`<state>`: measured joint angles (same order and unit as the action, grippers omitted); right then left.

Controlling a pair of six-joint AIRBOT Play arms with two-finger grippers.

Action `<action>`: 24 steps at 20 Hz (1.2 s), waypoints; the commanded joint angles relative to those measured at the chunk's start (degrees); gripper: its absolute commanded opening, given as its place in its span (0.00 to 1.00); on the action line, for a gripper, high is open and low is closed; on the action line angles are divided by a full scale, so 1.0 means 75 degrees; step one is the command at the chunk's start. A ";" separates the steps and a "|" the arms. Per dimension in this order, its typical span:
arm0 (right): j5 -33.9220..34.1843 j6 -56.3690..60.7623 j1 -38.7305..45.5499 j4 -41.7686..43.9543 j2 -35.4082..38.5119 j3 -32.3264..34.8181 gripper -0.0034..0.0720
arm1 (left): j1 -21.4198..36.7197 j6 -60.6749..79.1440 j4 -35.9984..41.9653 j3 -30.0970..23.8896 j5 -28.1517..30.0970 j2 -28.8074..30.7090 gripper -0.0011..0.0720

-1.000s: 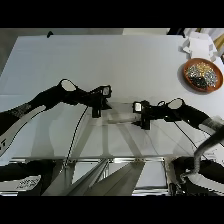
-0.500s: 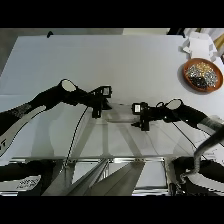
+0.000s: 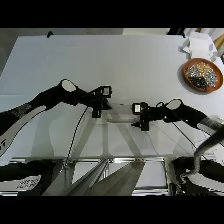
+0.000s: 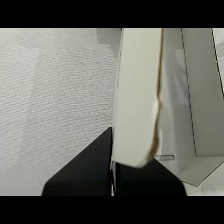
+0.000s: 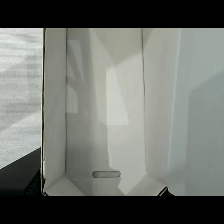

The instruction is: Fold the box and place the chain.

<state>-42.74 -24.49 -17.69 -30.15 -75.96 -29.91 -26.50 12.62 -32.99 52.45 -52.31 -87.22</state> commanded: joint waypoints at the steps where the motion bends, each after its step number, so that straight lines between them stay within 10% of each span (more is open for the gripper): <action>1: -0.0006 0.0093 0.0006 0.0009 -0.0006 0.0006 0.47 | -0.0003 0.0000 -0.0009 0.0003 0.0006 -0.0006 0.03; 16: -0.0187 0.0495 0.0012 0.0440 0.0003 0.0020 0.96 | -0.0003 -0.0003 -0.0070 0.0003 0.0009 -0.0006 0.02; 24: -0.0495 0.1387 0.0635 -0.0376 0.0775 0.0020 0.96 | -0.0003 0.0000 -0.0064 0.0003 0.0009 -0.0003 0.02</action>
